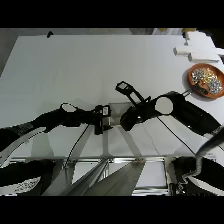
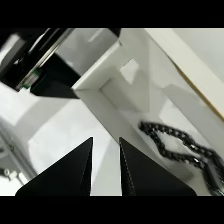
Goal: Fold the box and place the chain.
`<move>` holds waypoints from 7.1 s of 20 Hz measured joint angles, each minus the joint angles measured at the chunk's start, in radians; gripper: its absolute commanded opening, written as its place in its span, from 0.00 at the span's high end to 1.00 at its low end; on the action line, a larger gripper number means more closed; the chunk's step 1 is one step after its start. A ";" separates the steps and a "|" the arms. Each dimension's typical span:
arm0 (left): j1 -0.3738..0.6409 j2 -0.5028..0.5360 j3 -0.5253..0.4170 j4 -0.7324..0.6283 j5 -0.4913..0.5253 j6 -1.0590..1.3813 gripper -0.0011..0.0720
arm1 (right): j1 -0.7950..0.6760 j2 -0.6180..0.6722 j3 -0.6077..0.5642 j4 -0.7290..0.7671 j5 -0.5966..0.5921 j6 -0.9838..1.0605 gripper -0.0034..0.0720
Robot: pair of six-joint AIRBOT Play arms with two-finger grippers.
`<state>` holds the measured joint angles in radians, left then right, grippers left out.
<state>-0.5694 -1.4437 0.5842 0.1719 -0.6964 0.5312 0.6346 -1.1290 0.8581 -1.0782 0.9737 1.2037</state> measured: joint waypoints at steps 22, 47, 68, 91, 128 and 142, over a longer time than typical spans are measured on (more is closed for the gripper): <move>0.000 0.000 0.000 0.000 0.000 0.000 0.86 | -0.465 -0.144 0.018 -0.311 0.069 0.372 0.61; 0.000 0.000 0.000 0.000 0.000 0.000 0.86 | -0.462 -0.216 -0.031 -0.360 -0.047 0.470 0.93; 0.000 0.000 0.000 0.000 0.000 0.000 0.86 | -0.199 0.269 -0.032 0.142 0.063 0.196 0.93; 0.000 0.000 0.000 0.000 0.000 0.000 0.86 | -0.228 0.051 0.116 -0.002 0.040 0.192 0.93; 0.000 0.000 0.000 0.000 0.000 0.000 0.86 | -0.474 -0.272 0.034 -0.370 0.019 0.454 0.74; 0.000 0.000 0.000 0.000 0.000 0.000 0.86 | -0.474 -0.298 0.034 -0.363 0.021 0.470 0.92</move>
<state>-0.5694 -1.4437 0.5842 0.1719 -0.6964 0.5308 0.1604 -1.4269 0.8917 -1.4410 0.9947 1.6733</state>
